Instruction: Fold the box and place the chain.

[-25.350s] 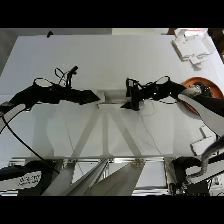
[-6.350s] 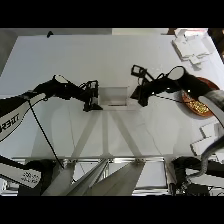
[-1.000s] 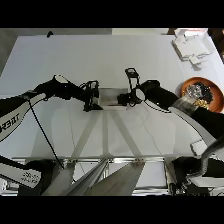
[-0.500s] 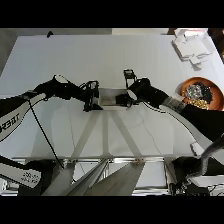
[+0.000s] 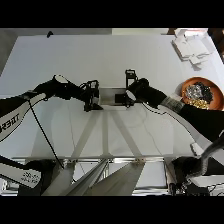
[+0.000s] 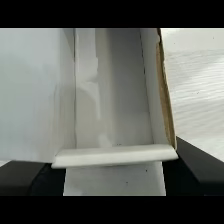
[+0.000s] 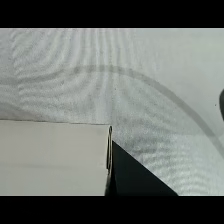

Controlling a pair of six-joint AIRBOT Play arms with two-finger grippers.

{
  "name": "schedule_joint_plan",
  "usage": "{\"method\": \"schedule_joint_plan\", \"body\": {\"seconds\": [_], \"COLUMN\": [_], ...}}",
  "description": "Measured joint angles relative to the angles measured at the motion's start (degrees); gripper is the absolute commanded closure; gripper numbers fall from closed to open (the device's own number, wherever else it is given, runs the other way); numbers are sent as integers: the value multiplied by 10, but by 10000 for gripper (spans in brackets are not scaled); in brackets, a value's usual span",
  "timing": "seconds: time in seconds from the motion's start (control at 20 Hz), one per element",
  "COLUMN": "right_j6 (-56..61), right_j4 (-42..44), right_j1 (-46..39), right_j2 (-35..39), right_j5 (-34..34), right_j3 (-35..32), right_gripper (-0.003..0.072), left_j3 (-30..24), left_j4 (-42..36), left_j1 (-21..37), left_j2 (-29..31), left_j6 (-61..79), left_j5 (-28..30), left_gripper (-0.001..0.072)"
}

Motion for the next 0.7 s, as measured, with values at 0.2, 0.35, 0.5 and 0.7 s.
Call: {"method": "schedule_joint_plan", "body": {"seconds": [0.2, 0.35, 0.5, 0.7], "right_j6": [0, 0, -41, -153], "right_j4": [2, 2, 2, 3], "right_j1": [0, -2, -12, -50], "right_j2": [5, 31, 77, 165], "right_j5": [-1, 16, 40, 69], "right_j3": [-1, 0, -1, -1], "right_gripper": [344, 344, 344, 344], "left_j3": [0, 0, 0, 0], "left_j4": [3, 3, 3, 2], "left_j1": [0, 0, 0, 0], "left_j2": [0, 0, 0, 0], "left_j6": [2, 2, 2, 2], "left_j5": [2, 1, 0, -1], "left_gripper": [432, 432, 432, 432]}}
